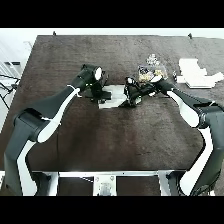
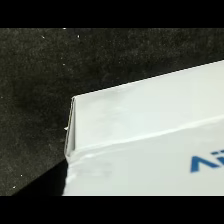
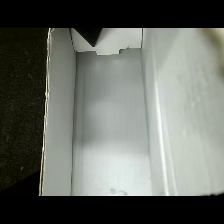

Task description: Fold the box and place the chain.

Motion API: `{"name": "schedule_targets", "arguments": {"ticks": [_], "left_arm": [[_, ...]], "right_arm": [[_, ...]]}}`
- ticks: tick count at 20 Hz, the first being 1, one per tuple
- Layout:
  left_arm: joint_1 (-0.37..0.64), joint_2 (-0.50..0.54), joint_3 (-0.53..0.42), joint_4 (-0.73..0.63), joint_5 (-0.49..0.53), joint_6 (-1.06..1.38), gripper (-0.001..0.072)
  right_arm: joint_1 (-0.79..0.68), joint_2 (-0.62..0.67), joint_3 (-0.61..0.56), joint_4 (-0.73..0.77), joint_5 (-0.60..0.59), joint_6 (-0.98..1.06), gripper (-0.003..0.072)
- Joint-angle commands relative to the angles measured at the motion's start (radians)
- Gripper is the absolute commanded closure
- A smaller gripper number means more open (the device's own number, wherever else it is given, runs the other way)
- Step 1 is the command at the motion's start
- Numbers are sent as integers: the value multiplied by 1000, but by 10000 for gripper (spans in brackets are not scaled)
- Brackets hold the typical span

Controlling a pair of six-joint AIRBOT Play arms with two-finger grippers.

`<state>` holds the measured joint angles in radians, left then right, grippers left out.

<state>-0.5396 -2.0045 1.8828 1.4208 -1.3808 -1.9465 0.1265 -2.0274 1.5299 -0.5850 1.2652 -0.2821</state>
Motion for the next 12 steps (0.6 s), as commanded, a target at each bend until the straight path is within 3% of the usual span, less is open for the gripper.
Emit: {"name": "schedule_targets", "arguments": {"ticks": [1,5,6,7,12], "left_arm": [[0,0,2,0,18,-1,392],[0,0,3,-18,62,-1,382],[0,0,5,-8,57,-13,252],[1,0,8,-5,47,-17,222],[2,0,13,32,9,-39,225]], "right_arm": [[1,0,0,0,0,1,103],[1,0,0,0,0,1,103],[1,0,0,0,0,1,103],[1,0,0,0,0,1,103],[1,0,0,0,0,1,103]]}}
